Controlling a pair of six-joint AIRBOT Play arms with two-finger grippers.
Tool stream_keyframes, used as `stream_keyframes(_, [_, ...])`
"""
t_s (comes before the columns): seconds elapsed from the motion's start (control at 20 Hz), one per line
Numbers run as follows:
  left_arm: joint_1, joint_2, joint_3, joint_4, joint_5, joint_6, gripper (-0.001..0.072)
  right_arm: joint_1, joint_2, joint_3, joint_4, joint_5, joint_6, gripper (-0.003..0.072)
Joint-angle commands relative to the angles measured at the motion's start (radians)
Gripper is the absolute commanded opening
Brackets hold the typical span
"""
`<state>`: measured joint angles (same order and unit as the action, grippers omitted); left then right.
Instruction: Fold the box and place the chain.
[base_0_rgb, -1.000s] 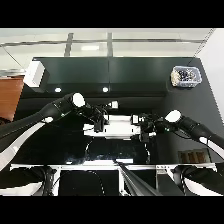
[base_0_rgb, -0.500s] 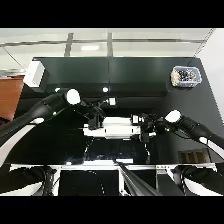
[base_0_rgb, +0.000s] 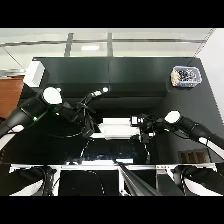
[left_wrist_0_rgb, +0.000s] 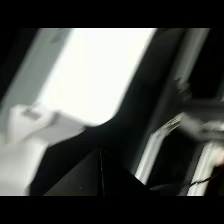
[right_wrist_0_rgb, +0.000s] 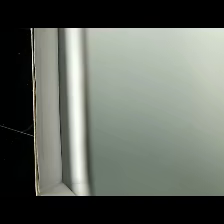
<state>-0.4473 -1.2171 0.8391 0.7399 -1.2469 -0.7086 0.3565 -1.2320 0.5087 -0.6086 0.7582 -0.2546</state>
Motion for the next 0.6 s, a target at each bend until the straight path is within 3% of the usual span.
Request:
stream_keyframes(0.0, [-0.005,-0.017,-0.118,-0.433,0.138,0.167,0.0028,0.001,0.000,0.000,-0.002,-0.003,0.002,0.0409])
stream_keyframes(0.15, [-0.005,-0.023,-0.114,-0.506,0.371,0.330,0.0028,0.001,0.000,0.000,-0.001,-0.007,0.005,0.0409])
stream_keyframes(0.3, [-0.005,-0.031,-0.072,-0.346,0.543,0.270,0.0028,0.001,0.000,0.000,-0.001,-0.007,0.005,0.0409])
stream_keyframes(0.4, [-0.005,-0.063,-0.028,-0.132,0.528,0.105,0.0028,0.001,0.000,0.000,-0.001,-0.007,0.005,0.0409])
stream_keyframes(0.45, [-0.005,-0.094,0.004,-0.021,0.457,0.009,0.0028,0.001,0.000,0.000,-0.001,-0.007,0.005,0.0409])
stream_keyframes(0.55, [-0.005,-0.171,0.055,0.032,0.283,0.003,0.0029,0.001,0.000,0.000,-0.001,-0.007,0.005,0.0409])
